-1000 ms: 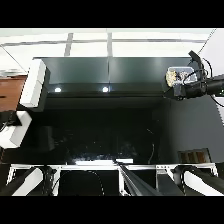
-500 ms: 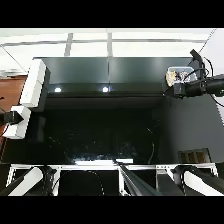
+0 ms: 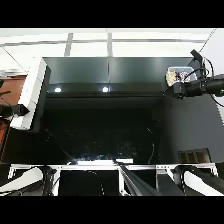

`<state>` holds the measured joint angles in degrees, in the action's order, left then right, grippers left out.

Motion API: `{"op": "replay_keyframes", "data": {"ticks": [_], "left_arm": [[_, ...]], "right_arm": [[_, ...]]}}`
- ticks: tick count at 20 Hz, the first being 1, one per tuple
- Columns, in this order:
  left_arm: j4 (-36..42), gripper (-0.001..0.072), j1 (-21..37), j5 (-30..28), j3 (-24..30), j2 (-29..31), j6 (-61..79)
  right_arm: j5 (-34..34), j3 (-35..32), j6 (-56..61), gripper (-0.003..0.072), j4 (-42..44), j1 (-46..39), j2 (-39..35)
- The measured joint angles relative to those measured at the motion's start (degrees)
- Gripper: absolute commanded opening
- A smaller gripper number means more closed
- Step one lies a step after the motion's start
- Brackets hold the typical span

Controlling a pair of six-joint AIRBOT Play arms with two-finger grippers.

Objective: Fold the box and place the chain.

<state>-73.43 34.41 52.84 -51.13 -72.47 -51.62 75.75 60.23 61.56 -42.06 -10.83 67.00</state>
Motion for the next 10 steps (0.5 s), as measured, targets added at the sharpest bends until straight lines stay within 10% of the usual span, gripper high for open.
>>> {"op": "replay_keyframes", "data": {"ticks": [5, 6, 7, 10], "left_arm": [[0.22, 0.0651, -2.01, 7.93, -11.41, -1.03, -2.03], [0.24, 0.0436, -2.84, 10.54, -14.19, -0.9, -5.11], [0.26, 0.0017, -3.69, 12.83, -16.63, -0.57, -9.14], [1.53, 0.0024, -7.04, 20.44, -20.72, 1.49, -21.84]], "right_arm": [[0.24, 0.0, 0.09, 0.0012, 0.04, 0.07, 0.0], [0.15, 0.0, 0.22, 0.0012, 0.07, 0.33, 0.0], [-0.22, 0.0, 0.24, 0.0012, 0.04, 0.79, 0.0], [-3.06, -0.37, -0.02, 0.0012, -0.2, 3.85, 0.0]]}}
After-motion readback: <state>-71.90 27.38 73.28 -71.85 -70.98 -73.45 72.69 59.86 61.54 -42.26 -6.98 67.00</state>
